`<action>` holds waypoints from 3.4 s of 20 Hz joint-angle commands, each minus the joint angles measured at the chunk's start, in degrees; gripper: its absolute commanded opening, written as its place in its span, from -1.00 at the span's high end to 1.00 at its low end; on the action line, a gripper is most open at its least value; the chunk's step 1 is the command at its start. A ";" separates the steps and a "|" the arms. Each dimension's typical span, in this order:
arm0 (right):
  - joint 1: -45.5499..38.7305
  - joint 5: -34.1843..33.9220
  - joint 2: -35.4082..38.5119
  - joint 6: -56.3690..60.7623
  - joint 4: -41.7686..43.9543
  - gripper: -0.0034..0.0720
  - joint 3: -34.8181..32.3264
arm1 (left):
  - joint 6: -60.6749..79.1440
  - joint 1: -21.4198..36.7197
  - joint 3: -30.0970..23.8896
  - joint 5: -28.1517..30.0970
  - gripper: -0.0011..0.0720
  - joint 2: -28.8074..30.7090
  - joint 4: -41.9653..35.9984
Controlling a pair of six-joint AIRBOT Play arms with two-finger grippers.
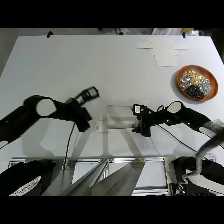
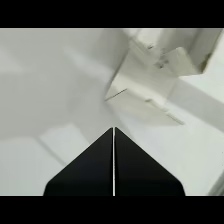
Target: Fold the box and place the chain.
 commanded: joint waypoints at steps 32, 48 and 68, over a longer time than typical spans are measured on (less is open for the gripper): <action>0.00 0.00 0.04 -0.04 -0.02 0.12 0.02 | -20.59 -4.39 -1.75 6.56 0.72 -11.45 -21.94; 0.00 0.02 0.04 -0.04 -0.02 0.12 0.02 | -17.99 -4.37 -1.73 7.98 0.24 -11.45 -25.27; 0.00 0.00 0.04 -0.02 -0.02 0.12 0.02 | -25.38 -7.30 -1.62 16.83 0.02 -13.99 -25.59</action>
